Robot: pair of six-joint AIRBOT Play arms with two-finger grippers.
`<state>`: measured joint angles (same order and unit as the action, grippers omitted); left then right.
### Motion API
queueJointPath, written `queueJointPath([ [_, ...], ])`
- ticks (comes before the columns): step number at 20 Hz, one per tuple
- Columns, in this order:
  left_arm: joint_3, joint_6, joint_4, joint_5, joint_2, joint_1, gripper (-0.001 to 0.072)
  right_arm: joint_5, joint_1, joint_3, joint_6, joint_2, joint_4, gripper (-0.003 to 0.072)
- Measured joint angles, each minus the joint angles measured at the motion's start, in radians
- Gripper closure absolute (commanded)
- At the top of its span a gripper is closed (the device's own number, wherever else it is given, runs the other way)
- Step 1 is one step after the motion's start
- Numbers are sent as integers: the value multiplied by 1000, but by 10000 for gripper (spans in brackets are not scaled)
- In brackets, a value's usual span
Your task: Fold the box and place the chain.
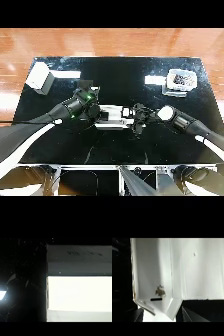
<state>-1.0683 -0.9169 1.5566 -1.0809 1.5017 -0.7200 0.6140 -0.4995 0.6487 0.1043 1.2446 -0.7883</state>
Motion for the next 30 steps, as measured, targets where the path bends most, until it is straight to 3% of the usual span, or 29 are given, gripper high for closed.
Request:
queueJointPath([
  [1, 0, 0, 0, 0, 0, 0, 689, -4, -3, 0, 2, 2, 7, 401],
  [2, 0, 0, 0, 0, 0, 0, 689, -5, -4, 0, 5, 3, 16, 574],
  [3, 0, 0, 0, 1, 0, 0, 689, -7, -6, 0, 5, 4, 21, 588],
  [28, 0, 1, 0, 7, 0, 0, 689, -84, -74, 1, 5, 37, 151, 584],
  [29, 0, 1, 0, 6, 0, 0, 689, -84, -74, 1, 5, 38, 150, 431],
  [30, 0, 1, 0, 6, 0, 0, 689, -84, -74, 1, 5, 40, 151, 396],
])
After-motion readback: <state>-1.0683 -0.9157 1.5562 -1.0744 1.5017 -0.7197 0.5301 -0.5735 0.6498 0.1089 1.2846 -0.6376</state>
